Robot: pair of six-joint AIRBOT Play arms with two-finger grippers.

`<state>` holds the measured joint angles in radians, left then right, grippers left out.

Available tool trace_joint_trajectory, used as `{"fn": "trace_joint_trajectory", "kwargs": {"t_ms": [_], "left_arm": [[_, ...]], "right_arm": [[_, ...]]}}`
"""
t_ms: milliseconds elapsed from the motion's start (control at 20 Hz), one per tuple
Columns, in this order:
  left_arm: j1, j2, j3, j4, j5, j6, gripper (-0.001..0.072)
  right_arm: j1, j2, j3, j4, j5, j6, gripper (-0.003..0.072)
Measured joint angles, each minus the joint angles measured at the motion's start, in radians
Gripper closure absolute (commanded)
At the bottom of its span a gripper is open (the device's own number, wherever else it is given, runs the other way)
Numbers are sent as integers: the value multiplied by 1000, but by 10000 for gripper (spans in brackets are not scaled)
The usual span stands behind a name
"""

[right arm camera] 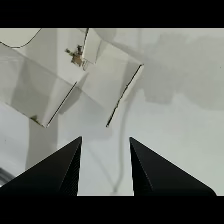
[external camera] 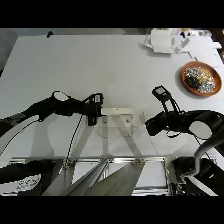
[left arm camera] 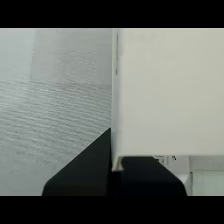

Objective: Fold the box and place the chain.

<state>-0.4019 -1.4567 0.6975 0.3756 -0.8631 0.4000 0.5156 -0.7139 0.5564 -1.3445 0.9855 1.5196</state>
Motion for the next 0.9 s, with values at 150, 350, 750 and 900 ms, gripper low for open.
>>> {"fn": "trace_joint_trajectory", "kwargs": {"t_ms": [150, 350, 750, 900], "left_arm": [[0, 0, 0, 0, 1, 0, 698], [0, 0, 0, 2, 2, 0, 621], [0, 0, 0, 0, -2, 0, 705], [0, 0, 0, 0, -1, 0, 704]], "right_arm": [[0, 0, 0, -6, 0, -6, 349], [0, 0, 0, -9, 0, -9, 349], [0, 0, 0, -10, -3, -14, 350], [0, 0, 0, -10, -6, -33, 350]]}}
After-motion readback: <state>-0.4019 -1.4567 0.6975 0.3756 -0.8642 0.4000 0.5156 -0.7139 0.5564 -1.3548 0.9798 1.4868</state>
